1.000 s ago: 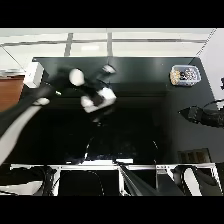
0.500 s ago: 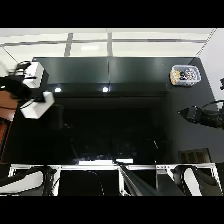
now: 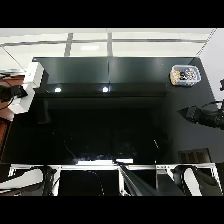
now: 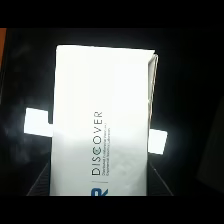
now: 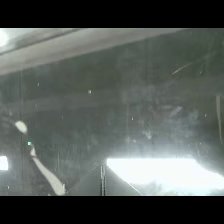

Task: Fold the box and place the chain.

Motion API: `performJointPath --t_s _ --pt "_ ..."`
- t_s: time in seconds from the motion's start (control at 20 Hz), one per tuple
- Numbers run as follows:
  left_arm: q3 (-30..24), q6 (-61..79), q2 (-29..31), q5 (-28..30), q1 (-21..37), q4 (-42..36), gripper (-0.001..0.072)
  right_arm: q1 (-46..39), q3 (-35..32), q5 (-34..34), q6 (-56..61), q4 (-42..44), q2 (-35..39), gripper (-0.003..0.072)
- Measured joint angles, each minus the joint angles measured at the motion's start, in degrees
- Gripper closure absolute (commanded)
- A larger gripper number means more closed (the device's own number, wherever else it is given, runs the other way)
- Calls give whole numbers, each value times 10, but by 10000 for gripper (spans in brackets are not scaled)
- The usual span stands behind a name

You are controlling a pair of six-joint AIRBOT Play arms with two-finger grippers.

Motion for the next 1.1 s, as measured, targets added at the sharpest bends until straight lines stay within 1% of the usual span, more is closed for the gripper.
performJointPath --t_s 0.3,0.35,0.4,0.45,0.55,0.6,0.7,0.75,0.8,0.85,0.9,1.0,1.1 --pt "-1 51 -57 85 -2 -23 431 0 0 -17 6 13 0 671" --pt "0 54 -66 103 -3 -25 371 0 0 -19 7 18 0 672" --pt "-1 58 -72 117 -5 -26 129 0 0 -19 7 19 0 671" --pt "-1 60 -78 135 -6 -26 -5 1 0 -20 7 20 0 671" --pt "6 63 -82 166 -9 -28 -5 10 0 -25 9 30 0 671" --pt "15 63 -81 173 -11 -28 -5 21 0 -31 9 47 0 671" --pt "50 64 -70 182 -18 -30 -2 59 0 -65 2 92 0 672" --pt "71 64 -63 177 -22 -31 35 86 0 -93 -1 106 -2 671" --pt "94 57 -54 167 -27 -36 297 118 0 -122 -3 110 -6 671" --pt "117 44 -43 150 -33 -45 670 149 0 -148 -2 106 -14 672" --pt "137 31 -32 126 -40 -58 681 179 0 -172 -2 94 -26 671" --pt "156 13 -7 76 -58 -96 681 239 0 -216 5 45 -61 672" --pt "137 8 27 39 -87 -140 682 278 0 -252 11 -16 -100 671"
